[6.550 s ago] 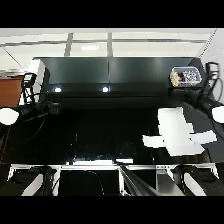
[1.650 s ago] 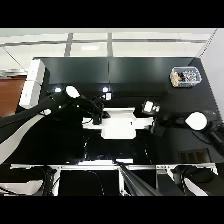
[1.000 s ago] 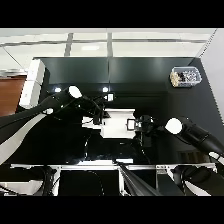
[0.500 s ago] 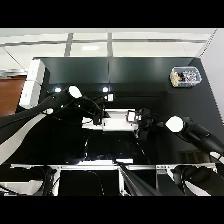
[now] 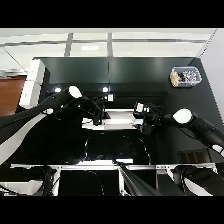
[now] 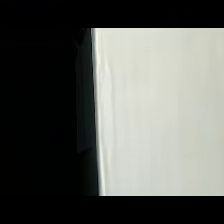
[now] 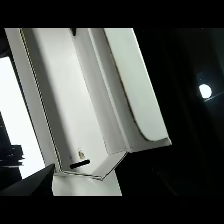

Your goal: Fold the box and place the chain.

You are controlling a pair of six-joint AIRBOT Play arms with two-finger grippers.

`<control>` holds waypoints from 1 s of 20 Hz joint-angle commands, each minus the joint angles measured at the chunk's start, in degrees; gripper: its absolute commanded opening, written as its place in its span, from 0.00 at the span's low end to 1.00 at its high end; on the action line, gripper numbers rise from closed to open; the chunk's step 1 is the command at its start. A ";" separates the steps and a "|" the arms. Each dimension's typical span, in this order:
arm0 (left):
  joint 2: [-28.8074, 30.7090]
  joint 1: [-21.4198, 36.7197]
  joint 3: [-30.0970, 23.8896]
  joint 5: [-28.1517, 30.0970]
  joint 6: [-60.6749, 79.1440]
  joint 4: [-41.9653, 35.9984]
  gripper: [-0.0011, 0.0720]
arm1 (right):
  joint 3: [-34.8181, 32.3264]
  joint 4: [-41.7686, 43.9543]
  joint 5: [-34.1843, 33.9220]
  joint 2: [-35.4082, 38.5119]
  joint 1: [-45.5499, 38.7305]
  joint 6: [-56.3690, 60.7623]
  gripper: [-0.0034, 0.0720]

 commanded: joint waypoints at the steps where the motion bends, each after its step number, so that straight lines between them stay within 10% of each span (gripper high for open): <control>1: 0.02 -0.04 0.04 -0.26 -0.39 -0.24 0.05 | 0.15 12.55 3.98 -3.50 -2.56 -14.64 0.96; 20: 0.00 -0.04 0.04 -0.37 -1.44 -0.17 0.05 | 4.11 5.90 5.75 -15.50 -0.33 -14.67 0.96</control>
